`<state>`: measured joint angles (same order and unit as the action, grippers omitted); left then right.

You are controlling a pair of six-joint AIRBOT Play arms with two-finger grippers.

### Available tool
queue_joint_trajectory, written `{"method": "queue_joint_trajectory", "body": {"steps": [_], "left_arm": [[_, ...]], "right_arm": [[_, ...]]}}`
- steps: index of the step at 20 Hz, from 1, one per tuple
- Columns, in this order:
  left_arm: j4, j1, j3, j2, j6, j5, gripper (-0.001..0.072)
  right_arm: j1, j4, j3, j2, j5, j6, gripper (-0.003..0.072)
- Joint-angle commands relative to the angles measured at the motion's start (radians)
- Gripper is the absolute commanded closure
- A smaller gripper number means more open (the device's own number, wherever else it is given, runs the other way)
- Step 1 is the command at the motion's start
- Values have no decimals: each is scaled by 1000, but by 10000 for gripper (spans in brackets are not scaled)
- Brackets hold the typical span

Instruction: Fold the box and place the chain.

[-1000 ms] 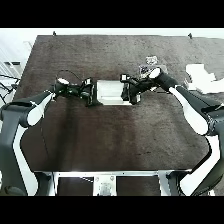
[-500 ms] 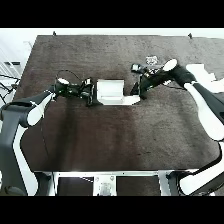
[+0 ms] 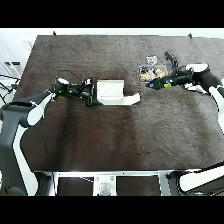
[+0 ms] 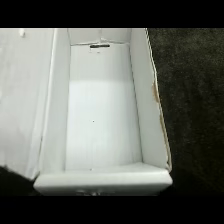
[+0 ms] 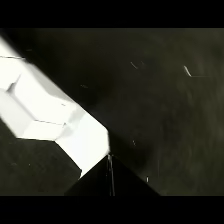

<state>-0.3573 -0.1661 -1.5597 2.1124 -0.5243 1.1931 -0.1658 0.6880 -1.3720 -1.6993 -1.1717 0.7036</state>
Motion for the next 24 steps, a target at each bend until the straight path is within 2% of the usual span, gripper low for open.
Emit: {"method": "queue_joint_trajectory", "body": {"steps": [1,6,12,20,21,22,23,24], "left_arm": [[0,0,-1,0,0,0,412],[0,0,-1,0,0,0,412],[0,0,-1,0,0,0,412],[0,0,-1,0,0,0,413],[0,0,-1,0,0,0,412],[0,0,-1,0,0,0,412],[0,0,-1,0,0,0,412],[0,0,-1,0,0,0,412]], "right_arm": [[-13,-18,84,-24,82,118,677],[82,-15,86,-117,84,209,677],[239,-14,71,-132,90,238,677],[243,72,-35,-84,27,337,674],[244,72,-35,-80,26,337,652],[246,72,-35,-78,22,337,538],[249,71,-35,-77,18,337,501],[253,71,-35,-77,18,337,495]]}}
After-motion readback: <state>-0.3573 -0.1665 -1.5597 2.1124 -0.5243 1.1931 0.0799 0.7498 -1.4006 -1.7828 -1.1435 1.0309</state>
